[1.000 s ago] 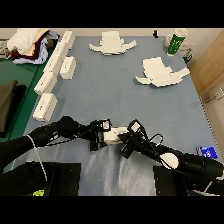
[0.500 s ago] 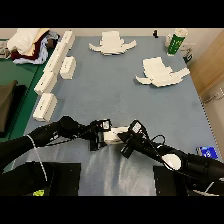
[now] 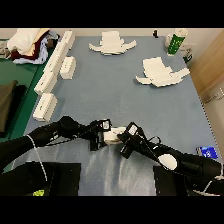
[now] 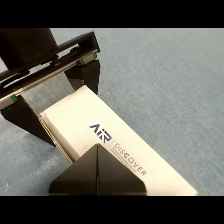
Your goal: Fold the box.
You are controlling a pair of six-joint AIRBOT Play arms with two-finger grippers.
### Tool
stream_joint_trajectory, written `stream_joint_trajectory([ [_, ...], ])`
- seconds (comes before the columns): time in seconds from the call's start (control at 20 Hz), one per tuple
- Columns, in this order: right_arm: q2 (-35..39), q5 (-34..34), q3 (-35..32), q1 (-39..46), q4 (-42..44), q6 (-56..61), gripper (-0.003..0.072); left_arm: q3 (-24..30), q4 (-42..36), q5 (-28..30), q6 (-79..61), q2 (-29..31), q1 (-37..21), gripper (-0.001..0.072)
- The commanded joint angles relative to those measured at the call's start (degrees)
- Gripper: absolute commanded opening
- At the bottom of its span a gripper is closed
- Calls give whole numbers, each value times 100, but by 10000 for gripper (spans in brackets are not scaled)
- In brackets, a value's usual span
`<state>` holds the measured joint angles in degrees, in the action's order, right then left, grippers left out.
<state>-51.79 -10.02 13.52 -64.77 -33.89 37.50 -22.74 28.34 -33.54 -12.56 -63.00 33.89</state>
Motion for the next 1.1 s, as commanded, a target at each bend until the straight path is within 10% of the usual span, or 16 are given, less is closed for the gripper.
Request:
stream_joint_trajectory([
  [0.0,-90,76,-4,0,26,4,3,-4,-4,0,-2,-2,4,555],
  [1.05,1099,-907,114,367,1250,-131,3,-4,-4,2,-2,-2,4,555],
])
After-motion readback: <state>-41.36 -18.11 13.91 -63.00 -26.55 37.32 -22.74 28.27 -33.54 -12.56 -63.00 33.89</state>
